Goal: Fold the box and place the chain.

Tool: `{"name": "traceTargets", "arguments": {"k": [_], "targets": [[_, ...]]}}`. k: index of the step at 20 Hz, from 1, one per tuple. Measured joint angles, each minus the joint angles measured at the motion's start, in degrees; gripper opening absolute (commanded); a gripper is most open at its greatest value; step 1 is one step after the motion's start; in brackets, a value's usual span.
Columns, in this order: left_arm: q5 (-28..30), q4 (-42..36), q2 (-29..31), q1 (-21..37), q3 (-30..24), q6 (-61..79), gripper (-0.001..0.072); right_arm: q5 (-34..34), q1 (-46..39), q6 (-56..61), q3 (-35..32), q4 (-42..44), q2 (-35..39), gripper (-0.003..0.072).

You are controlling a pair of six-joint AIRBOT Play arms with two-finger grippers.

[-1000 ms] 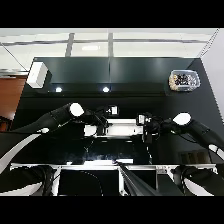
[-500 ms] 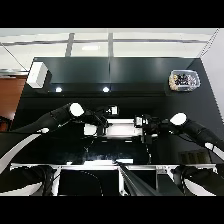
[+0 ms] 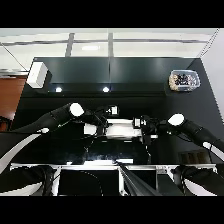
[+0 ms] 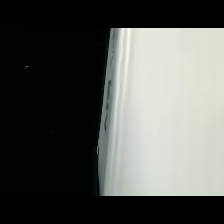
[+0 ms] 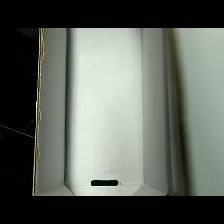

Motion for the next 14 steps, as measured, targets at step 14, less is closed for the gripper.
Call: {"name": "traceTargets", "arguments": {"k": [14], "targets": [[-0.1,0.0,0.0,0.0,0.0,0.0,0.0145,-1.1,0.0,0.9,0.0,-0.1,-0.1,0.0431]]}}
